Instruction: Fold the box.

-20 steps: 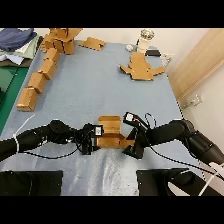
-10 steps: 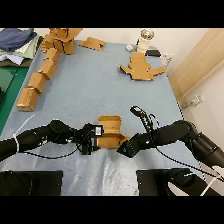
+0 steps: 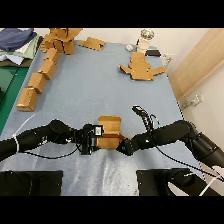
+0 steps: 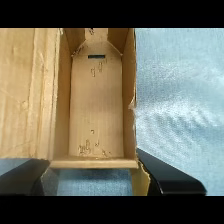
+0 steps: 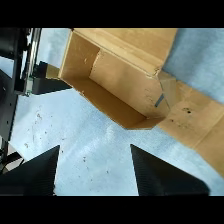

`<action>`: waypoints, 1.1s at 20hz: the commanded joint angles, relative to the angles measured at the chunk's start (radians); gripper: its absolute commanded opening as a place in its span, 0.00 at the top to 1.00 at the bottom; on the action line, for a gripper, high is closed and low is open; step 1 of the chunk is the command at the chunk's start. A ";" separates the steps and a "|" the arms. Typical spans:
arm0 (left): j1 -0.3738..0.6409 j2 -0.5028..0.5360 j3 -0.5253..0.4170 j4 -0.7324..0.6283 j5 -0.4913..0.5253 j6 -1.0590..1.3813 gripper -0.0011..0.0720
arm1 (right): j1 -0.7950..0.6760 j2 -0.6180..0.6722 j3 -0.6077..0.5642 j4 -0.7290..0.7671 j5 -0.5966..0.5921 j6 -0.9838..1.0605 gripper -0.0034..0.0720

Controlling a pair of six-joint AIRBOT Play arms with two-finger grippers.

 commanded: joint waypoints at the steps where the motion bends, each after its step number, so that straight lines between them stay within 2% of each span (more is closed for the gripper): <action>1: 0.001 0.002 0.001 -0.001 -0.012 0.000 0.45 | 0.000 0.001 0.001 0.001 0.008 0.008 0.02; 6: 0.029 0.029 0.000 0.037 -0.046 -0.050 0.45 | 0.000 -0.001 0.001 0.000 0.008 0.008 0.02; 11: 0.143 0.039 -0.022 0.069 -0.222 -0.052 0.45 | 0.000 -0.002 0.001 0.000 0.009 0.007 0.02; 13: 0.157 0.044 -0.031 0.085 -0.252 -0.051 0.45 | 0.000 -0.003 0.001 0.000 0.009 0.007 0.02; 19: 0.157 0.045 -0.030 0.088 -0.246 -0.051 0.45 | 0.000 -0.003 0.001 0.000 0.036 0.007 0.02; 22: 0.157 0.045 -0.024 0.080 -0.209 -0.054 0.45 | 0.000 -0.003 0.001 0.000 0.036 0.007 0.02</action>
